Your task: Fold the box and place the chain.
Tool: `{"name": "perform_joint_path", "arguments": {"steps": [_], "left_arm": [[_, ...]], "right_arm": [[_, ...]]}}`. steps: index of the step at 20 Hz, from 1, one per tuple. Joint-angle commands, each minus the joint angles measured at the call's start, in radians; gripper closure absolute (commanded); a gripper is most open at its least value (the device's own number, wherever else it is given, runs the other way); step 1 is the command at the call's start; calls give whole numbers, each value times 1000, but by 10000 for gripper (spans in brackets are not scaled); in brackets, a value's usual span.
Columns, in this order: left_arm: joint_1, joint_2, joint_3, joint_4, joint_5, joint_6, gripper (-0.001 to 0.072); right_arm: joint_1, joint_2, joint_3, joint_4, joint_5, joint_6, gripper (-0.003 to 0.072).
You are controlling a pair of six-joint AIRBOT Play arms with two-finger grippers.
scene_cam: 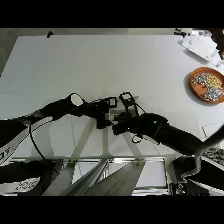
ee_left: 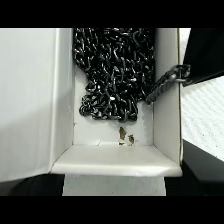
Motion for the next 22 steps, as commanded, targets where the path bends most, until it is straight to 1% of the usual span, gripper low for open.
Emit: {"name": "perform_joint_path", "arguments": {"steps": [1, 4, 8, 14, 18, 19, 20, 22], "left_arm": [[0, 0, 0, 0, 0, 0, 376], [0, 0, 0, 0, 0, 0, 376], [0, 0, 0, 0, 0, 0, 376], [0, 0, 0, 0, 0, 0, 376], [0, 0, 0, 0, 0, 0, 376], [0, 0, 0, 0, 0, 0, 376], [0, 0, 0, 0, 0, 0, 376], [0, 0, 0, 0, 0, 0, 376]], "right_arm": [[0, 3, 2, -3, -2, 0, 674], [0, 7, 2, -4, -2, 0, 674], [-3, 47, 2, -27, -3, 0, 674], [-56, 89, 2, -39, -33, -2, 674], [-102, 93, 2, -38, -42, -32, 671], [-123, 94, 2, -38, -43, -34, 629], [-149, 99, 2, -37, -42, -35, 571], [-196, 128, 2, -23, -42, -80, 562]]}}
